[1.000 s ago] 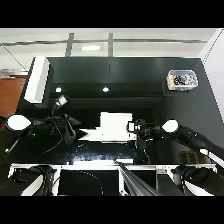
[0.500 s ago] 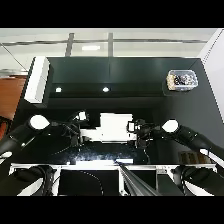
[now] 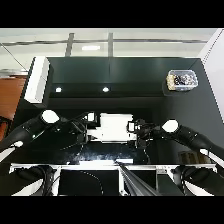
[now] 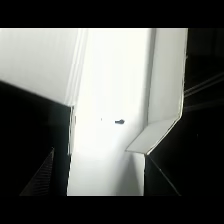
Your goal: Fold the box and place the chain.
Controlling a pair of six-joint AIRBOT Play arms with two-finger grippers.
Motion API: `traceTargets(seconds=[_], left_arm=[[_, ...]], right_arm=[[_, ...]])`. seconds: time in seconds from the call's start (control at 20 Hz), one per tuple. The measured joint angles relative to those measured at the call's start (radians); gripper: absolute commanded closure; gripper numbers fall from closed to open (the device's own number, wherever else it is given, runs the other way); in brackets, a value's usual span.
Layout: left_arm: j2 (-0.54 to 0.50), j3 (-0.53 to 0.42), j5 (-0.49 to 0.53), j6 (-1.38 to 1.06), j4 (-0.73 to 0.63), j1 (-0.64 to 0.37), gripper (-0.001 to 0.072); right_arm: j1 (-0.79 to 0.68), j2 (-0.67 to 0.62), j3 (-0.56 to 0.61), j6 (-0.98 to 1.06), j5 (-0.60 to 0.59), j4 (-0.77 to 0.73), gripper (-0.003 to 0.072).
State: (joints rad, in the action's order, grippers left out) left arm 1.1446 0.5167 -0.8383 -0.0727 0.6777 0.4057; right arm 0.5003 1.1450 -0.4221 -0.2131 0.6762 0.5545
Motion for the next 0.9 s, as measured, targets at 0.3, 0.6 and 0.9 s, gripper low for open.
traceTargets(seconds=[0.3,0.6,0.9], left_arm=[[0.014,0.014,-0.009,-0.008,-0.024,0.015,0.0310],[0.016,0.016,-0.014,-0.007,0.012,0.060,0.0384],[0.016,0.016,0.023,-0.004,0.026,0.079,0.0437]], right_arm=[[0.000,0.000,0.000,0.000,0.000,0.000,0.0120],[0.000,0.000,0.000,0.000,0.000,0.000,0.0120],[0.000,0.000,0.000,0.000,-0.001,0.000,0.0120]])
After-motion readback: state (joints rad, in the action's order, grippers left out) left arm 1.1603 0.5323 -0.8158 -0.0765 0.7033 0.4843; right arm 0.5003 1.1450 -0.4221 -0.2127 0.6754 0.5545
